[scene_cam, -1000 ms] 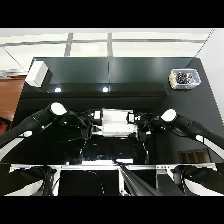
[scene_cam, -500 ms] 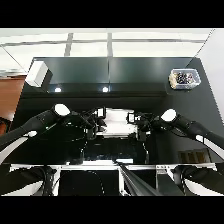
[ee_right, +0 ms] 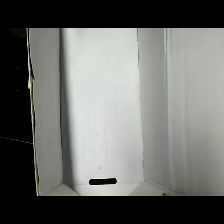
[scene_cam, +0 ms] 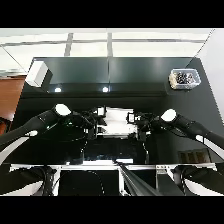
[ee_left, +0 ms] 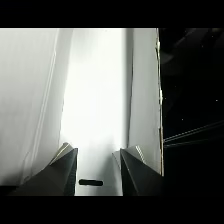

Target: Fold the box and place the chain.

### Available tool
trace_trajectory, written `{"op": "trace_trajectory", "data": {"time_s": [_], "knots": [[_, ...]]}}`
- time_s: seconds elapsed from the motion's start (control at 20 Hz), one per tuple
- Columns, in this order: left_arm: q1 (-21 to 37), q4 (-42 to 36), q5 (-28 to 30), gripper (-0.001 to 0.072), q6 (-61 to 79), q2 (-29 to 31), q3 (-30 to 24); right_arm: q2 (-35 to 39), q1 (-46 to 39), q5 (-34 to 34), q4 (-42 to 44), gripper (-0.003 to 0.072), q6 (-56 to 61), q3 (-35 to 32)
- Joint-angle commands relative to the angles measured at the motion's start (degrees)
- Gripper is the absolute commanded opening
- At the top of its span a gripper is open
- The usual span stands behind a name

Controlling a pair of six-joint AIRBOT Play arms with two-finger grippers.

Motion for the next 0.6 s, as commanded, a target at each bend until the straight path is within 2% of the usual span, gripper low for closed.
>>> {"op": "trace_trajectory", "data": {"time_s": [0.0, 0.05, 0.1, 0.15, 0.2, 0.25, 0.4, 0.55], "knots": [[0.0, 0.0, -0.8, 0.0326, 0.0, 0.0, 0.1, 0.0, 0.0, 0.0, 0.0, 0.0308, 0.0, 0.0], [0.0, 0.0, -0.4, 0.0425, 0.0, 0.0, 0.1, 0.0, 0.0, 0.0, 0.0, 0.0308, 0.0, 0.0], [0.0, 0.0, -0.5, 0.0415, 0.0, 0.0, 0.1, 0.0, 0.0, 0.0, 0.0, 0.0308, 0.0, 0.0], [0.2, 0.2, -0.6, 0.0333, -0.3, 0.2, 0.1, 0.0, 0.0, 0.0, 0.0, 0.0308, 0.0, 0.0], [0.5, 1.7, -0.8, 0.0111, -1.2, 0.8, 0.2, 0.0, 0.0, 0.0, 0.0, 0.0308, 0.0, 0.0], [1.1, 5.0, -1.4, 0.003, -3.5, 1.9, 0.6, 0.0, 0.0, 0.0, 0.0, 0.0308, 0.0, 0.0], [5.2, 15.1, -2.2, 0.0029, -16.0, 7.7, 1.5, 0.0, 0.0, 0.0, 0.0, 0.0308, 0.0, 0.0], [12.8, 21.3, -5.2, 0.003, -27.3, 13.8, 1.5, 0.0, 0.0, 0.0, 0.0, 0.0308, 0.0, 0.0]]}}
